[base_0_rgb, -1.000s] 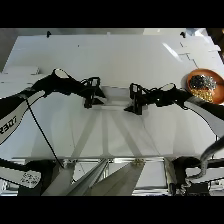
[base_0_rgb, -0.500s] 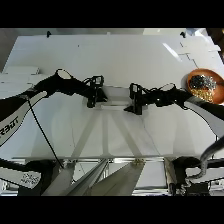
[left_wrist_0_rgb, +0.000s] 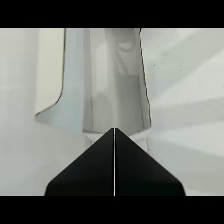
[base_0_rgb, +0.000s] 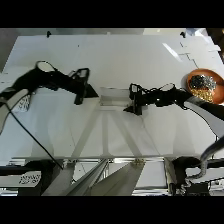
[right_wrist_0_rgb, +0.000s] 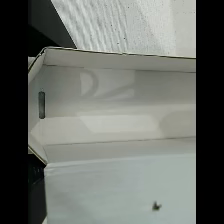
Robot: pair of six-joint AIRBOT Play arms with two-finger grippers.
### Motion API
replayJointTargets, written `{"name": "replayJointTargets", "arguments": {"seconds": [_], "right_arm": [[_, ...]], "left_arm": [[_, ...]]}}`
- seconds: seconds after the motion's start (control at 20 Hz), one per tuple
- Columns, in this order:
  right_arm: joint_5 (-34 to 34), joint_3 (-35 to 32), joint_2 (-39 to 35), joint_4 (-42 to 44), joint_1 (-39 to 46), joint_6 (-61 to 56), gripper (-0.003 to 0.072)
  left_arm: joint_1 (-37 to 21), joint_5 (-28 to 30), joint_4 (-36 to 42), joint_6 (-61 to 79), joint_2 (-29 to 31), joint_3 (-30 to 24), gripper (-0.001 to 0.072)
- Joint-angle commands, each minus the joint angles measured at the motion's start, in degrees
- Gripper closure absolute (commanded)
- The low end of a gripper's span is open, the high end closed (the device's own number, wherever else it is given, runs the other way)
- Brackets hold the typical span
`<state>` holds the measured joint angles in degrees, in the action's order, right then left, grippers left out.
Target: Fold the box and place the chain.
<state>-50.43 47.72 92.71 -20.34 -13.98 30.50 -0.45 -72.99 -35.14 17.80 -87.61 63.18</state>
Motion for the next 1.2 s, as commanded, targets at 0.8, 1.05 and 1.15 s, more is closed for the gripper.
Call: {"name": "replayJointTargets", "arguments": {"seconds": [0.8, 1.05, 1.15], "right_arm": [[0.0, 0.0, 0.0, 0.0, 0.0, 0.0, 0.0192], [0.0, 0.0, 0.0, 0.0, 0.0, 0.0, 0.0192], [0.0, 0.0, 0.0, 0.0, 0.0, 0.0, 0.0192]], "left_arm": [[-4.6, 10.4, -24.2, -76.0, 2.3, -4.2, 0.07], [-0.7, 8.2, -19.1, -75.7, -2.4, -4.2, 0.07], [-0.2, 7.0, -14.3, -72.6, -3.1, -4.2, 0.07]]}}
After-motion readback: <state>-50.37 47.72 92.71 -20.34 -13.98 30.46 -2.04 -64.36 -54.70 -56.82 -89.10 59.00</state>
